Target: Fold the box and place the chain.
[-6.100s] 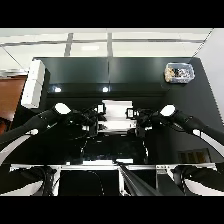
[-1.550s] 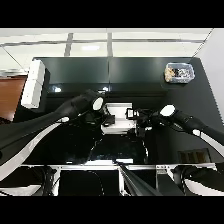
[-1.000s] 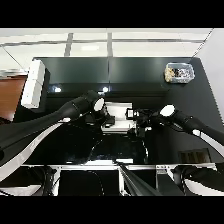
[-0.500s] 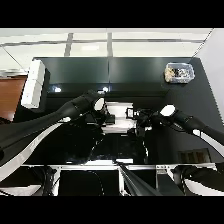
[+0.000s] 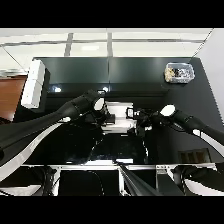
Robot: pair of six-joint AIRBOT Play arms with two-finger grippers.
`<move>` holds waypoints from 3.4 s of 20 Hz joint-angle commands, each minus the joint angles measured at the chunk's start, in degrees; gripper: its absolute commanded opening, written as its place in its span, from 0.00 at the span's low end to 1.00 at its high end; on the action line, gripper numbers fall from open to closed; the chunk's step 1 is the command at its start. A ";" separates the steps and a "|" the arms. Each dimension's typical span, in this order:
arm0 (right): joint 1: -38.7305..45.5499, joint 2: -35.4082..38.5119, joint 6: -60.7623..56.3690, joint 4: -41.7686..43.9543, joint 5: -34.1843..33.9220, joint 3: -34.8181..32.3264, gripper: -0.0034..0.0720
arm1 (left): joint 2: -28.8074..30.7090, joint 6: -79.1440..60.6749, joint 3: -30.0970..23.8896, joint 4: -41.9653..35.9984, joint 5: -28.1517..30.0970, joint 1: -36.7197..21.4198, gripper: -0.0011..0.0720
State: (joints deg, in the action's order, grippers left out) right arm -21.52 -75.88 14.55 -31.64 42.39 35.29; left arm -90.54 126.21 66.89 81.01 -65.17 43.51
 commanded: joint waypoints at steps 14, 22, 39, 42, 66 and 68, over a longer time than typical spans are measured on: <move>0.68 9.94 -8.68 -12.79 5.86 -0.02 0.98 | -0.02 0.07 0.09 0.79 -2.08 0.02 0.05; -0.85 8.72 -8.28 -5.55 4.04 -0.02 0.36 | -0.02 0.04 0.09 0.31 -2.38 0.02 0.05; 5.40 11.56 -55.36 -13.33 18.75 5.75 0.07 | -0.02 0.02 0.09 -0.09 -2.95 -0.02 0.05; 19.43 16.22 -68.35 -15.13 28.35 8.20 0.07 | -0.02 0.02 0.09 -0.09 -2.86 -0.02 0.05; 17.33 0.92 -75.82 4.20 26.58 3.91 0.67 | -0.02 0.02 0.09 -1.18 -2.97 0.00 0.05; 15.78 0.92 -75.84 4.26 26.36 3.96 0.67 | -0.02 0.02 0.09 -1.18 -2.99 0.00 0.05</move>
State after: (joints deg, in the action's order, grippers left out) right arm -4.25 -74.89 -61.08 -27.66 67.68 38.48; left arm -90.56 126.23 66.92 79.94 -68.14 43.53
